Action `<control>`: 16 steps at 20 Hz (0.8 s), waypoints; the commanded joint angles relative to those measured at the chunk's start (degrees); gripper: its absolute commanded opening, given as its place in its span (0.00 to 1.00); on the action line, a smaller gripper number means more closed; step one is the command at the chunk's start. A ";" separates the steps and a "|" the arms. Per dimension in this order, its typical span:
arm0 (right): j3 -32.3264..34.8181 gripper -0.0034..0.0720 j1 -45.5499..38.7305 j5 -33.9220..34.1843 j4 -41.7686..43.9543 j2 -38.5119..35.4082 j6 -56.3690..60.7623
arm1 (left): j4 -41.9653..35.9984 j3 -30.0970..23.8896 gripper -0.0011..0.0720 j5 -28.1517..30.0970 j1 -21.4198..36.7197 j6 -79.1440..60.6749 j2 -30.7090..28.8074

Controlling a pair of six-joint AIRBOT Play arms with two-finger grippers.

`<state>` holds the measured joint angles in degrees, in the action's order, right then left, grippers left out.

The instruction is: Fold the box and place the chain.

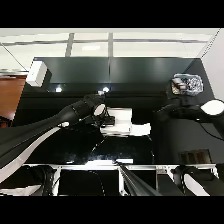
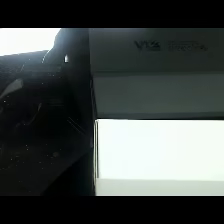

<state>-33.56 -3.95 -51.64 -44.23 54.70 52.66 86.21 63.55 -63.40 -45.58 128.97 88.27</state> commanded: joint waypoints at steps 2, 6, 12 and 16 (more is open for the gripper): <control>6.54 0.06 -9.46 -5.14 -0.17 2.38 16.65 | 0.07 -0.02 0.05 -0.07 0.09 0.07 0.02; 7.41 0.06 -4.28 -13.09 6.38 10.99 9.42 | 0.07 -0.02 0.05 -0.09 0.09 0.07 0.02; 7.32 0.07 6.67 -7.89 17.92 16.06 4.42 | 0.09 -0.02 0.05 -0.11 0.11 0.07 0.02; 5.31 0.08 6.91 -10.51 20.26 16.06 2.40 | 0.09 -0.02 0.05 -0.11 0.09 0.04 0.02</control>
<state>-27.18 1.72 -60.69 -26.83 70.24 56.80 86.28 63.57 -63.51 -45.52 129.03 88.27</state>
